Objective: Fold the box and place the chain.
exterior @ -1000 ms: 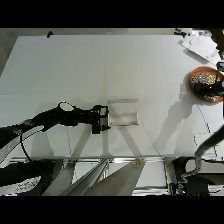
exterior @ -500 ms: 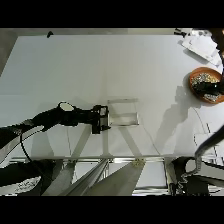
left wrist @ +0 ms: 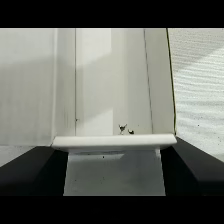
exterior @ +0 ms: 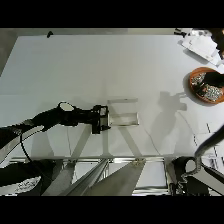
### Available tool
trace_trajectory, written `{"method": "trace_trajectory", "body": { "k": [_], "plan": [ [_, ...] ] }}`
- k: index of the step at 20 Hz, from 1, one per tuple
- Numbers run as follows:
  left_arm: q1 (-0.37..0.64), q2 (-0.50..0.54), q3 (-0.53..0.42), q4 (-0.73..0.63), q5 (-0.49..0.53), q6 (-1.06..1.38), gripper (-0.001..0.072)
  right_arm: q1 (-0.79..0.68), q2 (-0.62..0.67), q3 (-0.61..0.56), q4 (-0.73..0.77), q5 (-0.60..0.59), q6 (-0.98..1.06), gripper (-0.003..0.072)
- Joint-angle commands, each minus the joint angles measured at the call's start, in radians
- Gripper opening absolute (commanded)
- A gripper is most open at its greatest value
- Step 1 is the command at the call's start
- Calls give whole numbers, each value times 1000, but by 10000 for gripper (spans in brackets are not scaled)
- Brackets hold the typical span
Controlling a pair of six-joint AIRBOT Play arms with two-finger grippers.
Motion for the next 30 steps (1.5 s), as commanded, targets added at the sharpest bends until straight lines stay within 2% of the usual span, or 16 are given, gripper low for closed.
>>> {"method": "trace_trajectory", "body": {
  "k": [1,7,16,19,24,30],
  "plan": [
    [0,1,0,0,0,0,456,46,127,1,60,77,-50,18],
    [0,1,0,0,0,0,456,96,259,1,122,329,-49,18],
    [0,0,0,0,0,0,456,228,482,1,150,506,-36,17],
    [0,1,0,0,0,0,456,279,526,1,207,575,-37,17],
    [0,1,0,0,0,0,456,409,557,-1,219,570,6,17],
    [0,1,0,0,0,0,456,623,544,-74,209,403,89,17]
  ]
}}
